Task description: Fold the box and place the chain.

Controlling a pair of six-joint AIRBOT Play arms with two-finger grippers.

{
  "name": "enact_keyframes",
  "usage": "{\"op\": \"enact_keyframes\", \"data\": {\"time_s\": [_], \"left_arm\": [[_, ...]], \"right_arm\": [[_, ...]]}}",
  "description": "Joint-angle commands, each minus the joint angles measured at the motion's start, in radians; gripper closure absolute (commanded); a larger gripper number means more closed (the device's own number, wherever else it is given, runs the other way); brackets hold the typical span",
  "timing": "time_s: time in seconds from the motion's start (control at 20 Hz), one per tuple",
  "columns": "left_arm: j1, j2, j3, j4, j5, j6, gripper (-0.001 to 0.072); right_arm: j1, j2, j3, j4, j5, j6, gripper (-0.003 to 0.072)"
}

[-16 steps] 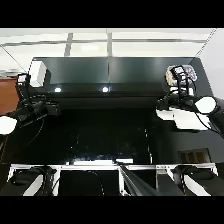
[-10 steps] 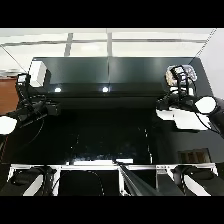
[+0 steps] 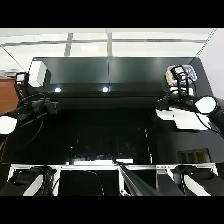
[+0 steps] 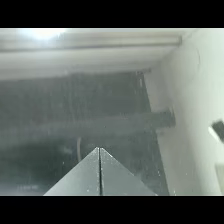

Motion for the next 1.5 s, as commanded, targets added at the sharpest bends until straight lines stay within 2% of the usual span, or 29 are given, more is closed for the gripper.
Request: {"op": "enact_keyframes", "data": {"time_s": [0.0, 0.1, 0.15, 0.2, 0.25, 0.35, 0.4, 0.5, 0.6, 0.7, 0.75, 0.9, 1.0, 1.05, 1.2, 1.35, 1.4, 1.45], "left_arm": [[0.0, -0.01, 0.0, 0.003, 0.164, 0.0, 0.0682], [0.0, -0.032, 0.0, 0.003, 0.288, 0.0, 0.0675], [-0.001, -0.055, 0.002, 0.003, 0.34, 0.0, 0.0503], [-0.005, -0.089, 0.008, 0.003, 0.359, 0.001, 0.0116], [-0.005, -0.128, 0.02, 0.004, 0.341, 0.001, 0.0001], [-0.008, -0.216, 0.068, 0.016, 0.225, 0.008, 0.0], [-0.008, -0.254, 0.095, 0.027, 0.165, 0.007, 0.0001], [-0.007, -0.316, 0.15, 0.05, 0.052, 0.007, 0.0001], [-0.008, -0.359, 0.184, 0.057, -0.021, 0.006, 0.0001], [-0.008, -0.375, 0.188, 0.056, -0.034, 0.006, 0.0], [-0.008, -0.375, 0.188, 0.056, -0.035, 0.006, 0.0001], [-0.008, -0.375, 0.188, 0.052, -0.039, 0.006, 0.0], [-0.008, -0.375, 0.188, 0.029, -0.037, 0.004, 0.0001], [-0.008, -0.375, 0.189, 0.025, -0.035, 0.003, 0.0001], [-0.008, -0.375, 0.19, 0.026, -0.036, 0.003, 0.0001], [-0.008, -0.375, 0.191, 0.011, -0.037, 0.002, 0.0001], [-0.008, -0.375, 0.191, 0.003, -0.036, 0.002, 0.0001], [-0.009, -0.375, 0.191, 0.003, -0.037, 0.002, 0.0001]], "right_arm": [[0.002, -0.001, 0.0, 0.022, -0.042, 0.001, 0.0662], [0.002, -0.006, 0.0, 0.074, -0.115, 0.001, 0.0649], [0.002, -0.015, 0.0, 0.093, -0.146, 0.001, 0.0412], [0.002, -0.031, 0.0, 0.095, -0.158, 0.001, -0.0002], [-0.001, -0.05, 0.0, 0.094, -0.153, 0.004, -0.0019], [-0.035, -0.079, 0.002, 0.068, -0.145, 0.081, -0.0019], [-0.093, -0.082, 0.015, -0.007, -0.143, 0.19, -0.0014], [-0.291, -0.086, 0.069, -0.23, -0.098, 0.48, -0.0014], [-0.55, -0.102, 0.144, -0.33, -0.023, 0.559, -0.0014], [-0.799, -0.143, 0.223, -0.308, 0.056, 0.512, -0.0014], [-0.903, -0.18, 0.262, -0.262, 0.105, 0.421, -0.0014], [-1.092, -0.344, 0.369, -0.01, 0.347, 0.042, -0.0014], [-1.136, -0.462, 0.428, 0.052, 0.539, -0.12, -0.0014], [-1.138, -0.505, 0.447, 0.042, 0.574, -0.126, -0.0014], [-1.104, -0.588, 0.49, 0.072, 0.608, -0.232, -0.0013], [-1.051, -0.617, 0.49, 0.013, 0.558, -0.258, -0.0012], [-1.035, -0.619, 0.49, -0.001, 0.539, -0.259, 0.0037], [-1.022, -0.619, 0.49, -0.004, 0.525, -0.266, 0.0159]]}}
